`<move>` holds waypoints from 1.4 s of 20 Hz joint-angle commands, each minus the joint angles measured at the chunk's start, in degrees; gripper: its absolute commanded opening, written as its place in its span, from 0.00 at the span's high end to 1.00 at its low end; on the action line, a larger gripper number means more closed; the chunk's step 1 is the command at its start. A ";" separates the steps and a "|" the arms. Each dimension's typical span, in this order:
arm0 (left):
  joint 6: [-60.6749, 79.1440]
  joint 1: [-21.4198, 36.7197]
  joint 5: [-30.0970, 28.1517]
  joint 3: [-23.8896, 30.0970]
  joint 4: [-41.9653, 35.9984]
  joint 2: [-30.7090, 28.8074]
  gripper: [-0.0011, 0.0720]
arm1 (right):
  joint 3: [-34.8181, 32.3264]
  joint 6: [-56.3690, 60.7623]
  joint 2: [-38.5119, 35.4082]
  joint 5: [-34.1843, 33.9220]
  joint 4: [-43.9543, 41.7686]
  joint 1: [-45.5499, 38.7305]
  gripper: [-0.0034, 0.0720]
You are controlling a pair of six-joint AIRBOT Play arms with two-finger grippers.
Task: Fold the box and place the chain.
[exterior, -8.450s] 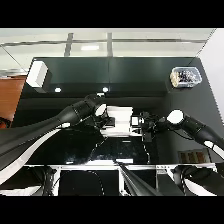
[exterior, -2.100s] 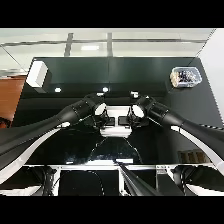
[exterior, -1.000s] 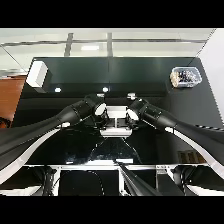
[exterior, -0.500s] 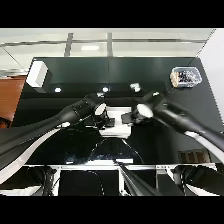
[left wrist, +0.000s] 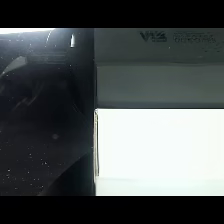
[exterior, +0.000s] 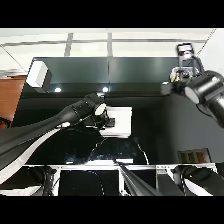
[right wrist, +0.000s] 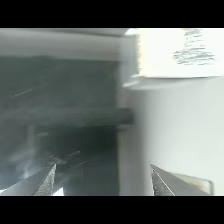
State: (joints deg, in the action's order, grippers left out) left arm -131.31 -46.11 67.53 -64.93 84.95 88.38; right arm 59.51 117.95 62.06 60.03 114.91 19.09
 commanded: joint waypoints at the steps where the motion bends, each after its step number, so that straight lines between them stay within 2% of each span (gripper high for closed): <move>1: -0.04 0.02 0.07 -0.02 -0.15 -0.02 0.95 | -0.63 -0.81 7.61 -12.13 -0.46 -16.09 0.00; 3: -0.04 0.02 0.04 -0.02 -0.13 -0.02 0.95 | 4.26 -5.81 15.02 -16.48 -10.73 -22.88 0.00; 4: -0.04 0.02 0.04 -0.02 -0.15 -0.02 0.95 | 8.92 -8.39 19.58 -16.02 -14.45 -25.24 0.00; 9: -0.04 0.02 0.07 -0.02 -0.13 -0.02 0.95 | 37.00 -11.32 42.03 -0.79 -27.28 -32.41 0.01; 11: -0.04 0.02 0.07 -0.02 -0.13 0.00 0.95 | 43.19 -11.72 46.90 0.42 -28.35 -33.07 0.15; 15: -0.04 0.02 0.04 -0.02 -0.15 0.00 0.95 | 47.43 -14.01 51.60 -1.73 -30.53 -33.00 0.17; 17: -0.04 0.02 0.04 -0.02 -0.13 0.00 0.95 | 47.50 -14.60 53.05 -0.68 -31.32 -32.89 0.24; 18: -0.04 0.02 0.04 -0.02 -0.13 0.00 0.95 | 47.50 -14.58 53.62 0.48 -31.19 -32.98 0.24; 19: -0.04 0.02 0.04 -0.02 -0.13 0.00 0.95 | 47.50 -14.62 53.96 1.22 -30.58 -33.05 0.33; 21: -0.04 0.02 0.07 -0.02 -0.15 0.00 0.95 | 47.52 -14.78 53.92 1.29 -28.85 -33.03 0.70; 22: -0.04 0.02 0.07 -0.02 -0.15 0.00 0.95 | 47.65 -14.86 53.62 1.27 -28.74 -33.14 0.84; 24: -0.04 0.02 0.07 -0.02 -0.20 0.00 0.95 | 48.83 -16.04 52.59 2.19 -28.92 -33.16 0.93; 28: -0.04 0.02 0.07 -0.02 -0.20 0.00 0.95 | 50.95 -21.20 46.58 3.45 -28.85 -33.14 0.93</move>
State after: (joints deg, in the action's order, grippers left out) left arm -131.35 -46.11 67.59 -64.93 84.79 88.38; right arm 109.14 100.71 112.14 62.46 85.89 -14.02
